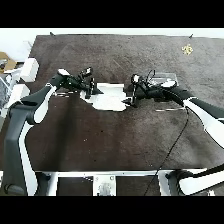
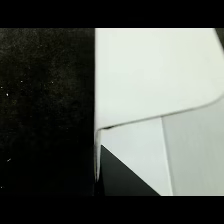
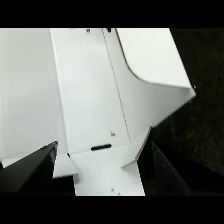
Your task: Fold the box and place the chain.
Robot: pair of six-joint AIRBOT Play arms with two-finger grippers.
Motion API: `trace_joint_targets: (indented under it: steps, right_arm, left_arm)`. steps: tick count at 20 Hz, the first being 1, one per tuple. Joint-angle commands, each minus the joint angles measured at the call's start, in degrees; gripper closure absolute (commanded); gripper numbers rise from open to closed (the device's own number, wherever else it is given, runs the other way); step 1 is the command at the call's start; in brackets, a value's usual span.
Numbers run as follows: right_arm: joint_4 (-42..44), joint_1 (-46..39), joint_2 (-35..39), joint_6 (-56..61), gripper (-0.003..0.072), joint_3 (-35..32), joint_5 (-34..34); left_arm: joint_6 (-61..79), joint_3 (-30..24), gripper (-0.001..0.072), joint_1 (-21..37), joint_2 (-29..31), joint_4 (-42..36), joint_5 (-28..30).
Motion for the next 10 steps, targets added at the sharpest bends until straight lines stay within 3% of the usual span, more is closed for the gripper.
trace_joint_targets:
  steps: [1, 4, 10]
  right_arm:
    - [-8.13, -0.13, 3.72, 7.06, 0.0018, -0.76, 4.81]
    - [-11.30, 2.86, 8.33, 7.02, 0.0017, -4.81, 2.73]
    - [-11.08, 8.61, 4.02, 0.55, -0.0002, -7.32, -7.43]
  left_arm:
    - [0.02, 0.00, 0.0698, 0.00, -0.04, 0.00, 0.04]
    - [0.02, 0.00, 0.0698, 0.00, -0.04, 0.00, 0.44]
    - [0.02, 0.00, 0.0698, 0.00, -0.04, 0.00, 0.42]
